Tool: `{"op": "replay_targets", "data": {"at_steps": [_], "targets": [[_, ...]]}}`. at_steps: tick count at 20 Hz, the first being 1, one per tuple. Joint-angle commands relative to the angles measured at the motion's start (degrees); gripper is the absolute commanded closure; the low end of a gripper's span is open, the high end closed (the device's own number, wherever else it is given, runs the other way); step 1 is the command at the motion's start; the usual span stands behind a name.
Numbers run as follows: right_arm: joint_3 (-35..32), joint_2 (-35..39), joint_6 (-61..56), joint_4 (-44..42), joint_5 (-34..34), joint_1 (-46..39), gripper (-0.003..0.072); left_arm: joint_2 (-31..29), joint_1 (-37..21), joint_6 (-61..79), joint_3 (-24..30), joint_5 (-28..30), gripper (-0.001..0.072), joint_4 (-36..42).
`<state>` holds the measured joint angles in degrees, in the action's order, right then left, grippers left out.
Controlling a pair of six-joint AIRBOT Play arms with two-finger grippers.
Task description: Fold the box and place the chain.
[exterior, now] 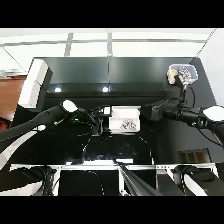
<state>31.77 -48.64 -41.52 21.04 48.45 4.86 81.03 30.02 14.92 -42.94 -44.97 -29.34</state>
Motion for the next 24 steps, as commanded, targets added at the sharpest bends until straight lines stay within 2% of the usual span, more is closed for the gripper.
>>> {"op": "replay_targets", "data": {"at_steps": [1, 2, 4, 6, 8, 12, 16, 20, 24], "targets": [[3.1, -0.5, -3.1, -7.8, -9.1, 1.2, -0.002, 0.0, 0.0, 0.0, -0.1, -0.2, 0.0249, 0.0], [4.5, -1.6, -3.9, -7.3, -12.1, 1.6, -0.0006, 0.0, 0.0, 0.0, -0.1, -0.2, 0.0249, 0.0], [6.5, -6.2, -4.7, -7.3, -12.0, 1.7, 0.002, 0.0, 0.0, 0.0, -0.1, -0.2, 0.0249, 0.0], [6.9, -11.6, -4.5, -5.4, -8.7, 2.6, 0.0019, 0.0, 0.0, 0.0, -0.1, -0.3, 0.0249, 0.0], [6.9, -15.0, -3.6, 3.1, -4.7, 4.6, 0.0019, 0.0, 0.0, 0.0, -0.1, -0.3, 0.0249, 0.0], [8.5, -15.2, 9.0, 15.1, 5.7, 5.9, 0.0018, 0.0, 0.0, 0.0, -0.1, -0.3, 0.0249, 0.0], [13.1, -15.2, 21.1, 18.4, 13.7, 6.0, 0.0018, 0.0, 0.0, 0.0, -0.1, -0.3, 0.0249, 0.0], [13.4, -15.2, 26.0, 19.3, 13.3, 7.3, 0.0018, 0.0, 0.0, 0.0, -0.1, -0.3, 0.0249, 0.0], [13.4, -16.0, 27.0, 25.1, 11.4, 12.6, 0.0018, 0.0, 0.0, 0.0, -0.1, -0.3, 0.0249, 0.0]]}}
